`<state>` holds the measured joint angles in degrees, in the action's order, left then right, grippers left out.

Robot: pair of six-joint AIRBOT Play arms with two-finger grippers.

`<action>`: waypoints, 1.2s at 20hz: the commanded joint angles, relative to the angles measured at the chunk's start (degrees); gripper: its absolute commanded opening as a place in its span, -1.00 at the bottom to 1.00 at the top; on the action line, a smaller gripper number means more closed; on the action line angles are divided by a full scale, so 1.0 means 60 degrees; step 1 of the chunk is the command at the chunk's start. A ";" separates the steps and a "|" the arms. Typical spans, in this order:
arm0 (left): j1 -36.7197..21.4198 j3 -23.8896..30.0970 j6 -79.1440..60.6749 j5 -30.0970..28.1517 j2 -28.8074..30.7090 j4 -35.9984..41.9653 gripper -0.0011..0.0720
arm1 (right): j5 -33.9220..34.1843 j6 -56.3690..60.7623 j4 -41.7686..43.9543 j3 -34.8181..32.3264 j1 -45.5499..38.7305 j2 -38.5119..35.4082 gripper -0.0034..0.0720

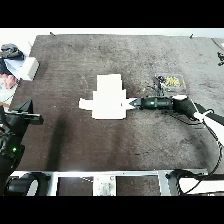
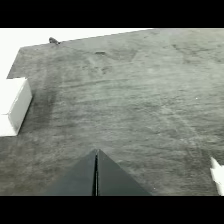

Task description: Fold the box and place the chain.

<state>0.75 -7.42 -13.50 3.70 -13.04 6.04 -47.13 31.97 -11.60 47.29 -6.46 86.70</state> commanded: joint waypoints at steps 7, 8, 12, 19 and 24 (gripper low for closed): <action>0.0004 -0.0634 -0.0903 0.2503 -0.0572 0.0022 0.69 | 0.1410 -0.0696 -0.0594 0.0113 0.0510 -0.0011 -0.95; 0.0004 -0.0940 -0.0889 0.2532 -0.1060 0.0022 0.69 | 0.1395 -0.0688 -0.0590 0.0113 0.0510 -0.0011 -0.95; 0.0004 -0.2539 -0.0586 0.3515 -0.4080 0.0015 0.69 | 0.1242 -0.0688 -0.0528 0.0113 0.0525 -0.0011 -0.95; 0.0004 -0.6845 0.2320 0.6521 -0.9745 -0.2426 0.68 | 0.1257 -0.0692 -0.0528 0.0113 0.0557 -0.0011 -0.95; 0.0098 -1.1402 0.5876 0.9559 -1.3336 -0.5045 0.69 | 0.1249 -0.0699 -0.0532 0.0113 0.0579 -0.0011 -0.95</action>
<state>0.89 -61.67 8.43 49.71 -81.32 -14.55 -39.62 27.79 -14.81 47.92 -3.07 86.67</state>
